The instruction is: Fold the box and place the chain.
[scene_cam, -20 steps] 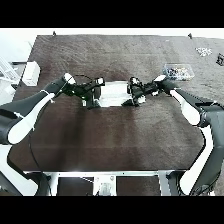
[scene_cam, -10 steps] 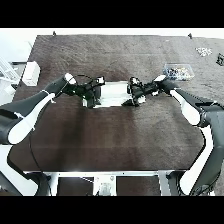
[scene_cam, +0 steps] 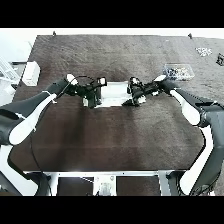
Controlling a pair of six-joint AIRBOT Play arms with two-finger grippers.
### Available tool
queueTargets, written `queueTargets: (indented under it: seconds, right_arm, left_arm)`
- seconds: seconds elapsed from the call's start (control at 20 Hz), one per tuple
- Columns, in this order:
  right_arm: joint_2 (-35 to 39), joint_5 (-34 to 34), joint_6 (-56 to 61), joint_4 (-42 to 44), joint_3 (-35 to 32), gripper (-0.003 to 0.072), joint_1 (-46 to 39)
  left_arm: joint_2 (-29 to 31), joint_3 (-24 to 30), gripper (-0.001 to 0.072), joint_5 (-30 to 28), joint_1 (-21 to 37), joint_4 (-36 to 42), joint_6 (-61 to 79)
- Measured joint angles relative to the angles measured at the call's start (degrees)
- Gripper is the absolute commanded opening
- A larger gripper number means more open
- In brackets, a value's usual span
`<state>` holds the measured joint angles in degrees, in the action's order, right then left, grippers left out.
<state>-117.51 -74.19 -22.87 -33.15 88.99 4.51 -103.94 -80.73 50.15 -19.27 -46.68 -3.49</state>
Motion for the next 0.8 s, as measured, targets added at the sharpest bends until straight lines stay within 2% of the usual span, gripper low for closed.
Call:
queueTargets:
  seconds: [0.45,0.8]
  right_arm:
    - [0.0,0.1,-0.1,0.0,0.0,0.0475,0.0]
    - [0.0,0.0,-0.2,0.0,0.0,0.0475,0.0]
  left_arm:
    - [-0.8,0.0,0.0347,-3.4,-0.4,4.5,2.4]
    - [-1.3,0.0,0.0351,-2.8,-0.4,8.4,5.8]
